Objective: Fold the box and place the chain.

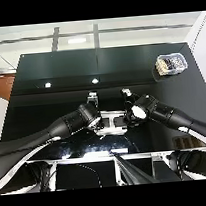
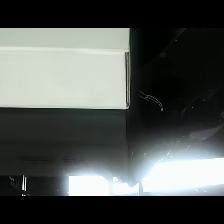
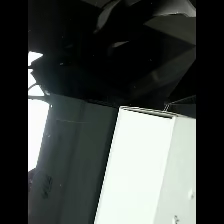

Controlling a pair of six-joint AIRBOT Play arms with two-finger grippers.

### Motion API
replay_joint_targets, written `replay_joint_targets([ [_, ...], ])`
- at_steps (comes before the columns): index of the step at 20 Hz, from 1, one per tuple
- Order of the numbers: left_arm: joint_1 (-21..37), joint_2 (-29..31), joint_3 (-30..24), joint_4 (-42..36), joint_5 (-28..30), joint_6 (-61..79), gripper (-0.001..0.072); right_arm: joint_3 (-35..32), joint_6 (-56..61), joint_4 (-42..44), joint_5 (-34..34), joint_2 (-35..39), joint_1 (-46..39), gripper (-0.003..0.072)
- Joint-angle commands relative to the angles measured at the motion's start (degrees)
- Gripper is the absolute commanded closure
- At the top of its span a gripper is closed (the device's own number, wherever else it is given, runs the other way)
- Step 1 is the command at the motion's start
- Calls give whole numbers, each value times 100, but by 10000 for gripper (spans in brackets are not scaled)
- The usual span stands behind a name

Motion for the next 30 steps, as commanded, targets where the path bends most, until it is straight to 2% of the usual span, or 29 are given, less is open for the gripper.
replay_joint_targets([
  [1, -4, -4, -4, 0, -7, 0, 675, 11, 94, -52, 11, -85, 11, 447],
  [30, -4, -4, -4, -2, -7, 0, 676, 39, 579, -136, -55, -433, 166, 448],
])
